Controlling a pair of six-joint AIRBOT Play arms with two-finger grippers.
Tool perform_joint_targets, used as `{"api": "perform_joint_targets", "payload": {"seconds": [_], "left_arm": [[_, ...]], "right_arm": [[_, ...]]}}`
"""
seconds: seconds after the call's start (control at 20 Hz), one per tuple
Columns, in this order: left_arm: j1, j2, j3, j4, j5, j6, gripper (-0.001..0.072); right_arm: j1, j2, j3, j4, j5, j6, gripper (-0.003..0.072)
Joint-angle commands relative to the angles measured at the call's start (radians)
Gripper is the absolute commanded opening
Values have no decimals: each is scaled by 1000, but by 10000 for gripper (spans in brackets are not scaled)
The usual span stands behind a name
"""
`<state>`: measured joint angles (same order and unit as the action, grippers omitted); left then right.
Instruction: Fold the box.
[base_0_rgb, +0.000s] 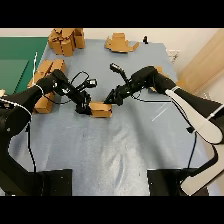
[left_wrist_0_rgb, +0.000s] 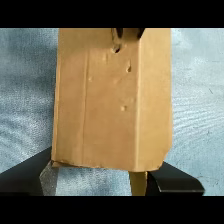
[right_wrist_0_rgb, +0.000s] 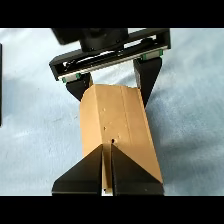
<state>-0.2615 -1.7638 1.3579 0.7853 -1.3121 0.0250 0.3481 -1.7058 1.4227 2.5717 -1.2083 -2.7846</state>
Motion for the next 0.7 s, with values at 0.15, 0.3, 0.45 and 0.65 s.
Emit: {"api": "perform_joint_targets", "payload": {"seconds": [0.15, 0.3, 0.45, 0.65], "left_arm": [[1, 0, 0, 0, 4, 0, 59], [0, 0, 1, 0, 4, 0, 58], [0, 0, 0, 0, 4, 0, 59], [0, 0, 0, 0, 4, 0, 58]], "right_arm": [[43, 66, -115, 50, 177, -164, 223], [58, 66, -115, 42, 215, -174, 266], [58, 66, -115, 7, 216, -218, 482], [58, 66, -115, -6, 244, -218, 343]]}}
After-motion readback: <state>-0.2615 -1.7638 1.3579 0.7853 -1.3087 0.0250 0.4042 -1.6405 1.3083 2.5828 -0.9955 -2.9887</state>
